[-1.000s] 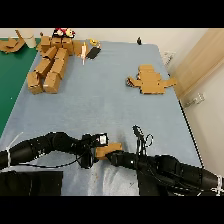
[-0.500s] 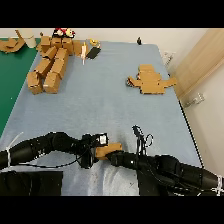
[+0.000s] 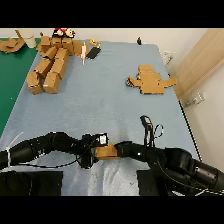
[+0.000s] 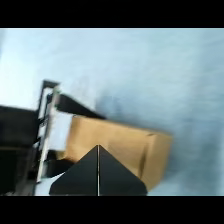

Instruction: Fold the box.

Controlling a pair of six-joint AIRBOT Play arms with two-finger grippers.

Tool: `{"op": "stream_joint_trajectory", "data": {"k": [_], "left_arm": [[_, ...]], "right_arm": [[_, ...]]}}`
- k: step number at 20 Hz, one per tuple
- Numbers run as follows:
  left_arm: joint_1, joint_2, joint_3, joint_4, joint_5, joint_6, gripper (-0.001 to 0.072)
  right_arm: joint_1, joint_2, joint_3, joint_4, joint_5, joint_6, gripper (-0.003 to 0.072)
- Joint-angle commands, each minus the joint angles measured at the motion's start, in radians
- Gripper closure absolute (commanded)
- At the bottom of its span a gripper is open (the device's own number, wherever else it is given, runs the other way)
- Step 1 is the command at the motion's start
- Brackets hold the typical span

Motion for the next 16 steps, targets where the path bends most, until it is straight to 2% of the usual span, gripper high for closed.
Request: {"op": "stream_joint_trajectory", "data": {"k": [1, 4, 7, 12, 16], "left_arm": [[0.001, 0.000, 0.000, 0.000, 0.000, 0.000, 0.0196], [0.001, 0.000, 0.000, 0.000, 0.000, 0.000, 0.0196], [0.001, 0.000, 0.000, 0.000, 0.001, 0.000, 0.0196], [0.001, 0.000, 0.000, 0.000, 0.000, 0.000, 0.0196], [0.001, 0.000, 0.000, 0.000, 0.032, 0.000, 0.0196]], "right_arm": [[-0.153, 0.019, 0.095, -0.074, -0.309, -0.136, 0.0683], [-0.289, 0.000, 0.183, -0.059, -0.512, -0.336, 0.0683], [-0.418, -0.073, 0.258, -0.038, -0.621, -0.497, 0.0684], [-0.486, -0.232, 0.338, 0.003, -0.625, -0.581, 0.0683], [-0.486, -0.287, 0.356, 0.053, -0.622, -0.560, 0.0683]]}}
